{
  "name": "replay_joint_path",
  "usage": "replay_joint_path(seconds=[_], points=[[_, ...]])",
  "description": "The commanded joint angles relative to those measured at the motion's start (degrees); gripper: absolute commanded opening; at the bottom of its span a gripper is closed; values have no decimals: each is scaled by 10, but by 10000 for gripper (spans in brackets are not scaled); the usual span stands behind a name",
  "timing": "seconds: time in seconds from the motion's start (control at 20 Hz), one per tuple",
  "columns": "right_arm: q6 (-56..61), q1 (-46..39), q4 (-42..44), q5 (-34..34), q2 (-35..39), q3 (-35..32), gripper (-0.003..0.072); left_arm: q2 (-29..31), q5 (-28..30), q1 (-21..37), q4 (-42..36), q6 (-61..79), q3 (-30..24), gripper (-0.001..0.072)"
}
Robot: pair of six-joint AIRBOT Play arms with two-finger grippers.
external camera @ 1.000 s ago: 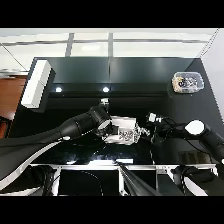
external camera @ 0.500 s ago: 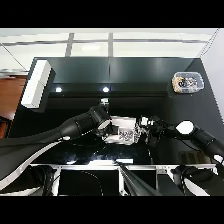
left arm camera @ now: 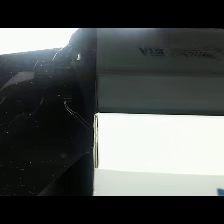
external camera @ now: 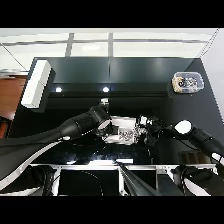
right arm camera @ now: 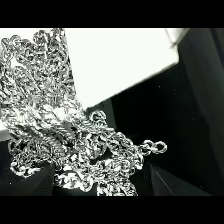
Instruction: Fold the box and place the chain.
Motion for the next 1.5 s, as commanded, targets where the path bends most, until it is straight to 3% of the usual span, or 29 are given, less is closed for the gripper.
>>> replay_joint_path(seconds=[0.0,0.4,0.45,0.5,0.65,0.7,0.75,1.0,1.15,1.45], points=[[4,0,-1,7,-1,-1,665,0,0,0,0,0,0,31],[22,0,-1,9,-1,0,663,0,0,0,0,0,0,31],[23,0,-1,10,-1,0,617,0,0,0,0,0,0,31],[28,0,-1,10,-1,0,446,0,0,0,0,0,0,31],[28,0,-1,10,-1,0,391,0,0,0,0,0,0,31],[28,0,-1,12,-1,0,97,0,-1,0,0,0,0,31],[29,0,-1,12,-1,0,15,0,0,0,0,0,0,31],[54,0,-6,22,11,0,14,0,0,0,0,0,0,31],[147,-2,-54,45,35,18,14,0,0,0,0,0,0,31],[344,-2,-165,187,110,113,14,0,0,0,0,0,0,31]])
